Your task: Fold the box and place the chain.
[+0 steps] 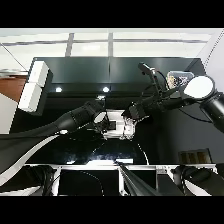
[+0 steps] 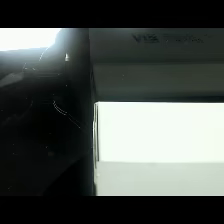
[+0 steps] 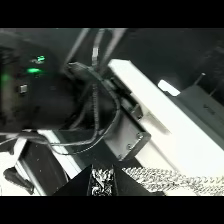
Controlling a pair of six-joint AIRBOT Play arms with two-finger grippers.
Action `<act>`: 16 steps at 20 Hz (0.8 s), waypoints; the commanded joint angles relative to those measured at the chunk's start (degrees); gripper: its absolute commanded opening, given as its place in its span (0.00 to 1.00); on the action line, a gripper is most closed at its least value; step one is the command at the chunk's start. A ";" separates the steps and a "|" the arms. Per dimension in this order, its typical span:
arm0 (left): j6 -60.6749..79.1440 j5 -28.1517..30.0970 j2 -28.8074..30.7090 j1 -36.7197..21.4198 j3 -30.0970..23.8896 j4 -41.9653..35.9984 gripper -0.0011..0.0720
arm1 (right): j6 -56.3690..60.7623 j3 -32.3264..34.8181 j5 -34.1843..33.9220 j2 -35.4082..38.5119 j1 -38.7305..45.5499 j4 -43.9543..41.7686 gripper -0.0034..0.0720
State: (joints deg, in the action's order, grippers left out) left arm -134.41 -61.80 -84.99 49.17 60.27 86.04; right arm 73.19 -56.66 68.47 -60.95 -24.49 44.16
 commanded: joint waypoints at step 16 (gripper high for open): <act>0.02 0.04 0.00 -0.02 0.02 0.00 0.06 | 4.96 14.29 -13.25 5.90 35.43 23.41 0.98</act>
State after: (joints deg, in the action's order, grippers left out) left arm -134.41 -61.78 -84.99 49.17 60.27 86.04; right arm 74.87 -48.99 67.18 -54.59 5.52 62.50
